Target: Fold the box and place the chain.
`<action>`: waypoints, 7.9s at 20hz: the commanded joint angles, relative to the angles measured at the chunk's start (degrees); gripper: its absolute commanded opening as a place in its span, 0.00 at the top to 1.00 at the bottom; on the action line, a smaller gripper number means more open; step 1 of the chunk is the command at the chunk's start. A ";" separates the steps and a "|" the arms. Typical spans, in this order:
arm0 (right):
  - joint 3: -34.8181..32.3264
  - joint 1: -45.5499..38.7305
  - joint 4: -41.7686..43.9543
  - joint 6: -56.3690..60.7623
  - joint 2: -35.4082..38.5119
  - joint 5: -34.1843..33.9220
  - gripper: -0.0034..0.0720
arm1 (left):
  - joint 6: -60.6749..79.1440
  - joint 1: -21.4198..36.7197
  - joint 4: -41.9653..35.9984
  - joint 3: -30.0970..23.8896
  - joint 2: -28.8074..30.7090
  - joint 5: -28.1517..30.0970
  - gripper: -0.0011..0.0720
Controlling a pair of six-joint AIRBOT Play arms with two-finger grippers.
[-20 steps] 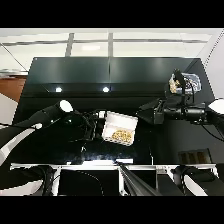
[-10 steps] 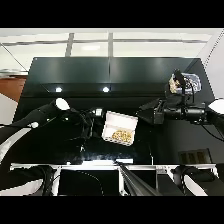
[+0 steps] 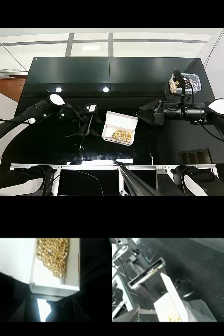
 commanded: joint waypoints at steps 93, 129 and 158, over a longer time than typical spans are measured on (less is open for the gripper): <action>0.02 0.04 0.42 0.09 0.02 1.14 0.03 | -7.72 -10.49 -6.10 -8.87 5.84 13.68 0.03; 0.04 0.04 0.42 0.92 0.02 1.16 0.03 | -7.52 -14.84 -6.62 -6.49 5.29 19.85 0.03; 6.12 -0.98 -16.39 11.56 0.00 -11.63 0.03 | -13.73 -12.90 -4.79 -7.52 6.75 26.10 0.71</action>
